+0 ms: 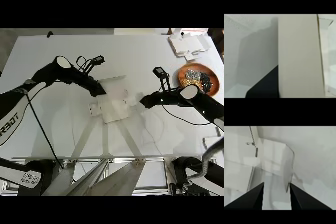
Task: Fold the box and place the chain.
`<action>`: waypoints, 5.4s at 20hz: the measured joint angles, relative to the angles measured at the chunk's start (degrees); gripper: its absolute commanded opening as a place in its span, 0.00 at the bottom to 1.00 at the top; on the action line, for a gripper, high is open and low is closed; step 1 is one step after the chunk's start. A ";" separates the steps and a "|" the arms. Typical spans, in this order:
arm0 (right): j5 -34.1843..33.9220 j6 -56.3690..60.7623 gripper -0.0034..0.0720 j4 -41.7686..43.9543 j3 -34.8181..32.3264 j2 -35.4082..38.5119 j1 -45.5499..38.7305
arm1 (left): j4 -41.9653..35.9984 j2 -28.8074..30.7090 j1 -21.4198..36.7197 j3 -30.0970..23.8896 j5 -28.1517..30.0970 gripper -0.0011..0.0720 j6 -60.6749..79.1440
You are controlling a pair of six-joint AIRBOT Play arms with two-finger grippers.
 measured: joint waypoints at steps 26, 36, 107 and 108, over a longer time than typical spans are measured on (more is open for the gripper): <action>-6.64 12.00 0.49 -13.31 2.47 31.95 -0.02 | -5.18 -0.72 -4.17 0.00 -1.64 0.01 29.86; -6.64 12.17 0.49 -14.01 2.47 27.15 -0.02 | -5.75 -5.03 -4.35 0.00 6.91 0.01 30.14; -0.83 -73.02 0.89 35.76 -6.86 -13.20 -1.79 | -3.39 -5.40 -4.42 0.00 5.68 0.03 29.88; -0.87 -72.13 0.89 35.76 -6.86 -13.20 -1.79 | -3.39 -5.40 -4.42 0.00 5.70 0.03 29.90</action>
